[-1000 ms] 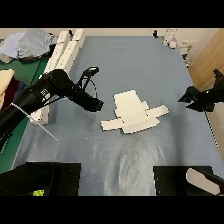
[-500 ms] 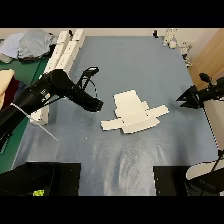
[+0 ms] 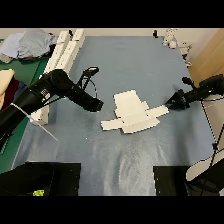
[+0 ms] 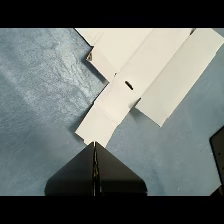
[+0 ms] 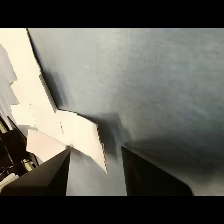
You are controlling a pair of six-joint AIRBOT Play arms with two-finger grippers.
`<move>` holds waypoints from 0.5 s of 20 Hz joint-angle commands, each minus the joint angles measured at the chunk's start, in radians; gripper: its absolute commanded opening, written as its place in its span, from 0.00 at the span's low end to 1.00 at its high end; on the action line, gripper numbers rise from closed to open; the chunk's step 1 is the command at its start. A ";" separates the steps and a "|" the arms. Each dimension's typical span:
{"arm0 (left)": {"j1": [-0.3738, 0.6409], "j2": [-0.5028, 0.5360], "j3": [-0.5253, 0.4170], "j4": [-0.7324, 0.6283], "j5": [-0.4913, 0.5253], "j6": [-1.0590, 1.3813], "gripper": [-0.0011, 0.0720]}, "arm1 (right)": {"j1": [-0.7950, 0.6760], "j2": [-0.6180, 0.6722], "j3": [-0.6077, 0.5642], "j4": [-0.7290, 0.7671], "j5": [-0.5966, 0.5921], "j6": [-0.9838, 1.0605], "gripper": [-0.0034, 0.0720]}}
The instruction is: Fold the box.
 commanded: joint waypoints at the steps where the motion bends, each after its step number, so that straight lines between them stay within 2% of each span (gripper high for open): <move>1: 0.000 0.001 0.000 -0.001 0.000 0.000 0.03 | 0.037 -0.014 0.008 -0.006 0.033 -0.023 0.68; 8: 0.000 0.001 0.000 -0.001 0.000 0.000 0.03 | 0.089 -0.014 -0.008 -0.003 -0.040 -0.022 0.63; 10: 0.000 0.001 0.000 -0.001 -0.001 0.000 0.03 | 0.098 -0.014 -0.039 -0.002 -0.039 -0.021 0.53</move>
